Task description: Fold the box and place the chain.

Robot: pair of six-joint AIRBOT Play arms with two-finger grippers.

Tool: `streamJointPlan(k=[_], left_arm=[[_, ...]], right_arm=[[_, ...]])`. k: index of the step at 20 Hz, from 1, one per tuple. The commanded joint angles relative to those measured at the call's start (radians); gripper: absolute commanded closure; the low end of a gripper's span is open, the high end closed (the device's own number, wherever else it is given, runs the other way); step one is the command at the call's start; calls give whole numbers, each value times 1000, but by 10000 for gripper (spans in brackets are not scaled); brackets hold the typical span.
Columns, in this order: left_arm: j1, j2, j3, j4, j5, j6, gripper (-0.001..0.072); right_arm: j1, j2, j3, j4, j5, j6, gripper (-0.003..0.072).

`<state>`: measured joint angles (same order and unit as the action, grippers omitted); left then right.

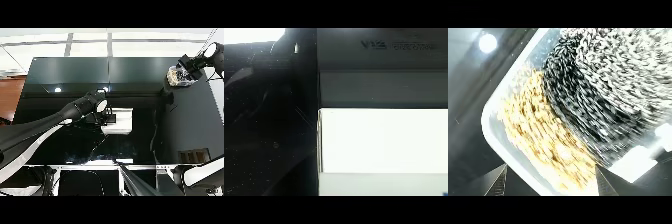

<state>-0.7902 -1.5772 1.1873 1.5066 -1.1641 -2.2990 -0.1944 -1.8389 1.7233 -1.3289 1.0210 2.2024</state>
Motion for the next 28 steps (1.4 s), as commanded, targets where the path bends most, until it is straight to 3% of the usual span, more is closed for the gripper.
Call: streamJointPlan(k=[1, 6, 8, 9, 10, 11, 12, 19, 28], left_arm=[[1, -1, 0, 0, -2, 0, 681], [1, -1, 0, 0, -2, 0, 681], [1, -1, 0, 0, -2, 0, 681], [1, -1, 0, 0, -2, 0, 681], [1, -1, 0, 0, -1, 0, 681], [1, -1, 0, 0, -2, 0, 681], [1, -1, 0, 0, -1, 0, 681], [1, -1, 0, 0, -1, 0, 681], [1, -1, 0, 0, -2, 0, 681]], right_arm=[[-36, -100, 65, 177, -19, 46, 98], [-36, -143, 65, 219, -50, 47, 99], [-34, -158, 65, 217, -35, 44, 180], [-33, -162, 65, 217, -27, 31, 279], [-33, -161, 66, 219, -27, -3, 486], [-34, -158, 66, 243, -21, -56, 634], [-37, -148, 66, 272, -15, -117, 667], [-36, 116, 67, 281, 21, -430, 668], [-36, 544, 68, 282, 76, -553, 670]])
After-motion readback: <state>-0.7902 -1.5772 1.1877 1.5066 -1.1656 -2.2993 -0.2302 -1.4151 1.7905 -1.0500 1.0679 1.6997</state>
